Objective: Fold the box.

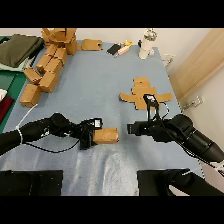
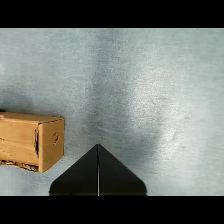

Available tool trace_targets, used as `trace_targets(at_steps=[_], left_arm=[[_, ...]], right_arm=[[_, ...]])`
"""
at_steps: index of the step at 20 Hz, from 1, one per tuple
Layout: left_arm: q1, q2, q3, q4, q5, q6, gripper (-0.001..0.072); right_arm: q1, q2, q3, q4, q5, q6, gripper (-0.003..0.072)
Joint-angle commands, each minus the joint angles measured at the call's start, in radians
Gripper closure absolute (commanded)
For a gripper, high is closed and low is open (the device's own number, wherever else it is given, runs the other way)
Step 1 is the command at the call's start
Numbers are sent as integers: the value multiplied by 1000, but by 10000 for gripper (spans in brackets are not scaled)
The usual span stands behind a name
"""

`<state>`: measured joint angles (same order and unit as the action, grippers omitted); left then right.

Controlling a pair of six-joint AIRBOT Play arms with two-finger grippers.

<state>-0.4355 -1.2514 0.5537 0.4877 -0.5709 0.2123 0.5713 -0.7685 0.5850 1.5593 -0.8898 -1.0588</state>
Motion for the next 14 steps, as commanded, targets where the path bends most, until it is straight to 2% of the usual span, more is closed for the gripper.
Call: trace_targets(at_steps=[1, 6, 8, 11, 14], left_arm=[[-2, 0, 0, -22, -26, 0, 179], [-1, 18, 0, -23, -31, -13, 180], [1, 43, 2, -20, -8, -94, 180], [2, 79, 3, -20, 88, -177, 180], [40, 101, 3, -20, 233, -300, 180]], right_arm=[[-4, -10, 6, 16, 2, 4, 683], [-4, -10, 6, 16, 2, 5, 683], [-4, -10, 6, 16, 2, 5, 683], [-4, -10, 6, 9, 2, 5, 683], [-4, -10, 6, 8, 2, 5, 683]])
